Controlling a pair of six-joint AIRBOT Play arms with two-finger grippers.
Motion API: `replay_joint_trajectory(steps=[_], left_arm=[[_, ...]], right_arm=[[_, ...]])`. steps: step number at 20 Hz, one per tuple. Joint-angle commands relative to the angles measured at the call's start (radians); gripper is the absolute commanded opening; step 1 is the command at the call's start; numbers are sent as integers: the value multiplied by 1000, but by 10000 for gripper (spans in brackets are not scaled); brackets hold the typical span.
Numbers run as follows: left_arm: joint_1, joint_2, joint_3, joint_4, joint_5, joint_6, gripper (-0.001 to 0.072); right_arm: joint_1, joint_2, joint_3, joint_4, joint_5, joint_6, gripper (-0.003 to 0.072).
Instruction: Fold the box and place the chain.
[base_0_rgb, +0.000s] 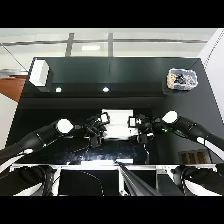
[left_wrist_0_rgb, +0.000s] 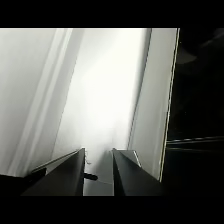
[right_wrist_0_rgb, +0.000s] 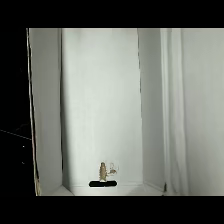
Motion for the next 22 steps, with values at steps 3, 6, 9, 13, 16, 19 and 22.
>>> replay_joint_trajectory(steps=[3, 6, 9, 13, 16, 19, 22], left_arm=[[-3, -1, 0, 3, 26, 7, 220], [-3, -1, 0, 3, 24, 7, 248], [-3, -1, 0, 4, 25, 7, 312], [-3, -1, 0, 3, 24, 7, 461], [-3, -1, 0, 3, 21, 6, 291], [-3, 0, 1, 3, 20, 6, 358], [16, 11, 1, 4, -28, -34, 27]], right_arm=[[1, -1, 0, 0, 0, 0, 447], [1, -1, 0, 0, 0, 0, 447], [1, -1, 0, 0, 0, 0, 447], [1, -1, 0, 0, 0, 0, 447], [1, -1, 0, 0, 0, 0, 447], [1, -1, 0, 0, 0, 0, 447], [1, -1, 0, 0, 0, 0, 447]])
